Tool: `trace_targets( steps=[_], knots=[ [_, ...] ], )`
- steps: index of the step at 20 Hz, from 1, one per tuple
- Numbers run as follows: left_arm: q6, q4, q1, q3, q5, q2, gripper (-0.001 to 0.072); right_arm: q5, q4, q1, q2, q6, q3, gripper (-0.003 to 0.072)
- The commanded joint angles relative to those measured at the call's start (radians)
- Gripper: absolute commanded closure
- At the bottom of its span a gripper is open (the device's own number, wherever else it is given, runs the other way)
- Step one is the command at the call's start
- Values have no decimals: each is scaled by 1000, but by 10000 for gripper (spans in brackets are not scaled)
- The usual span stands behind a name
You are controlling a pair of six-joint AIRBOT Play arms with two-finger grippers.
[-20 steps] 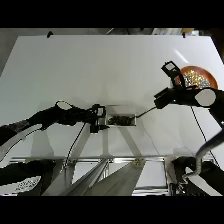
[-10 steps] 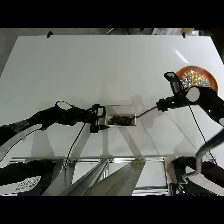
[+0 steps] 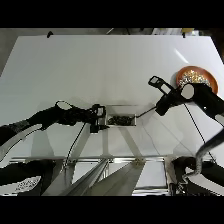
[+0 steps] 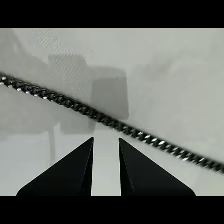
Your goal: Fold the box and place the chain.
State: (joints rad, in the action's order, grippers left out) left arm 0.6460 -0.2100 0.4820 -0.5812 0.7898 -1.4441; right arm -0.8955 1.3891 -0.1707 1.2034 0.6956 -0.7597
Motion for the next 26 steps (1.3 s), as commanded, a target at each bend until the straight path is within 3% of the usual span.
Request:
trace_targets(
  steps=[1, 7, 23, 25, 26],
  knots=[
    [0, 0, 0, 0, 0, 1, 456, 19, 29, -12, 11, -255, -9, 527],
    [0, 0, 0, 0, 0, 1, 456, -10, 16, -12, 58, -487, -9, 525],
    [0, 0, 0, 0, 0, 1, 456, 41, 9, -12, 134, -521, -8, 518],
    [0, 0, 0, 0, 0, 1, 456, 41, -8, -12, 145, -521, -8, 550],
    [0, 0, 0, 0, 0, 1, 456, 41, -10, -12, 145, -520, -8, 666]
  ],
)
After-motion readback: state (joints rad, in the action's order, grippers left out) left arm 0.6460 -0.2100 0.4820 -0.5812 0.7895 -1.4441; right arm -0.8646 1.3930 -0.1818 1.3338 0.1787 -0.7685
